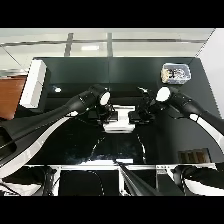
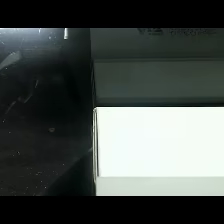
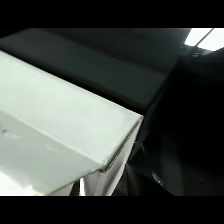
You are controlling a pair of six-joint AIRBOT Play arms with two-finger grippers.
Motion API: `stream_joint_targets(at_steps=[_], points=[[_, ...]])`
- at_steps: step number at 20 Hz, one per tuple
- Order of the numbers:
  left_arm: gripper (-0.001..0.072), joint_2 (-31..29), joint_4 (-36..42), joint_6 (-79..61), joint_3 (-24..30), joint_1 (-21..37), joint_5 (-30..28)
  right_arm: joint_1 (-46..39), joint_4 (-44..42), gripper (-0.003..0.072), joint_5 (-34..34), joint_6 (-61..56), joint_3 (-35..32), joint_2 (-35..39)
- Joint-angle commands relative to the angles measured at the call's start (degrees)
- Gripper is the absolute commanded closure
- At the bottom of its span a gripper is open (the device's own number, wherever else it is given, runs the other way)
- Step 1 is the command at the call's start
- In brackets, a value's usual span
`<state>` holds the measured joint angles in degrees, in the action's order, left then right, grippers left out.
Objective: Fold the box and place the chain.
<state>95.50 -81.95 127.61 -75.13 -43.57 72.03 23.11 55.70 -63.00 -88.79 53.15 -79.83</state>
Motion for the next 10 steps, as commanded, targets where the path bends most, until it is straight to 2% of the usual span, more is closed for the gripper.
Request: stream_joint_targets(at_steps=[1,7,10], points=[[0.0684,0.0,0.0,0.0,0.0,0.1,0.0,3.4,6.1,0.039,2.1,-8.7,0.8,-0.2],[0.0684,0.0,0.0,0.0,0.0,0.1,0.0,10.8,22.3,0.039,-2.7,-23.7,6.3,-3.0],[0.0684,0.0,0.0,0.0,0.0,0.1,-0.1,13.4,25.5,0.0389,-3.4,-28.4,6.5,-3.8]])
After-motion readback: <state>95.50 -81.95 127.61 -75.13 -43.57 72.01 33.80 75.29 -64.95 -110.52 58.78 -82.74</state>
